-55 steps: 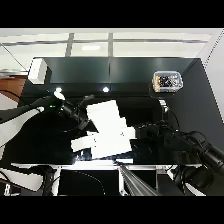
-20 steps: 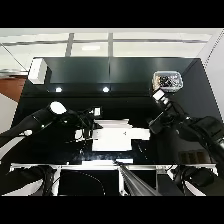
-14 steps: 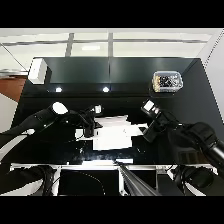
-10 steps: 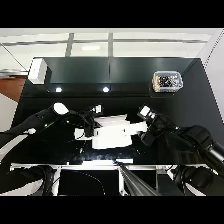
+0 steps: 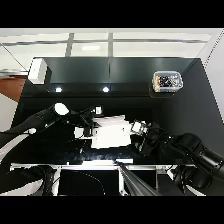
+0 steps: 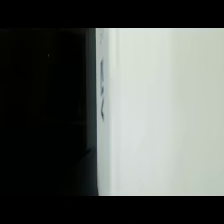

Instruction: Fold the box and place the chain.

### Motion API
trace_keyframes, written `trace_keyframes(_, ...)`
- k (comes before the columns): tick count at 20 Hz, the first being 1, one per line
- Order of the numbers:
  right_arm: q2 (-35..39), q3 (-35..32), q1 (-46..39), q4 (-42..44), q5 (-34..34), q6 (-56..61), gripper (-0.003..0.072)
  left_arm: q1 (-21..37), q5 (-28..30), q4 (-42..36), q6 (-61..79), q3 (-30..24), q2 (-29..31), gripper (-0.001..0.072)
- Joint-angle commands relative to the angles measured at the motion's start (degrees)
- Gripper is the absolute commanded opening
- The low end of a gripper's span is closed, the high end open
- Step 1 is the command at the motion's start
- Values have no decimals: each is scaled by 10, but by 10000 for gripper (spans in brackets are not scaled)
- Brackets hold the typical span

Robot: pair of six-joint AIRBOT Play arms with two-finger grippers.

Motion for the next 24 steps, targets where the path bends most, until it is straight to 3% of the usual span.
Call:
trace_keyframes(1,-1,-10,5,25,31,-72,700,0,-2,6,0,0,0,28)
trace_keyframes(5,-25,-10,5,50,76,-170,700,0,-16,7,0,0,0,29)
trace_keyframes(11,-73,-10,17,165,86,-351,700,0,-14,7,0,0,0,29)
trace_keyframes(16,-98,-10,46,167,128,-358,700,0,-14,7,0,0,0,29)
trace_keyframes(20,-114,-10,76,181,200,-338,700,0,-13,7,0,0,0,29)
trace_keyframes(24,-112,-6,77,179,210,-313,700,0,-15,6,0,0,0,28)
